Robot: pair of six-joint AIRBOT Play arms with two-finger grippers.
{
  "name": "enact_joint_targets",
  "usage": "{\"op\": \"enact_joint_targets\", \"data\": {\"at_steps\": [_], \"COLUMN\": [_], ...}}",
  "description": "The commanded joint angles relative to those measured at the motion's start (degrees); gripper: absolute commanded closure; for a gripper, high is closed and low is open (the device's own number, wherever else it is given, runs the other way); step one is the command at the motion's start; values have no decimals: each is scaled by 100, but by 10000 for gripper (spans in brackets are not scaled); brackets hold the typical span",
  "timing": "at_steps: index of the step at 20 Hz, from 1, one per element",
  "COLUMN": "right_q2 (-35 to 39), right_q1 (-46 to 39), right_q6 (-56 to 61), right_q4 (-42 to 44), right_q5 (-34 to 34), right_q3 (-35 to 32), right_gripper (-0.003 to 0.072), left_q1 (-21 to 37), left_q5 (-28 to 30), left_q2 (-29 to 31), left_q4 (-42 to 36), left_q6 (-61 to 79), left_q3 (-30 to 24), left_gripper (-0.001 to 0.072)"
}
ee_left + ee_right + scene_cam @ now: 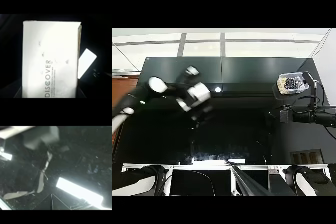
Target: Fold the box and place the chain.
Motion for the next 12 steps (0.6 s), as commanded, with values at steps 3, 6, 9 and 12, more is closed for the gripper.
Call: {"op": "enact_joint_targets", "data": {"at_steps": [3,6,9,12], "right_q2": [2,2,2,0], "right_q1": [-4,-2,146,317], "right_q6": [286,507,476,466], "right_q4": [17,20,87,-26], "right_q5": [-101,-127,-177,-553], "right_q3": [0,0,0,0], "right_gripper": [679,678,677,678], "left_q1": [2275,2625,2632,2562], "left_q5": [168,175,138,-201], "left_q2": [-1010,-2041,-2850,-3609], "left_q4": [197,197,267,339], "left_q6": [-765,-942,-1298,-1818], "left_q3": [1322,2573,3700,4562], "left_gripper": [484,484,484,483]}}
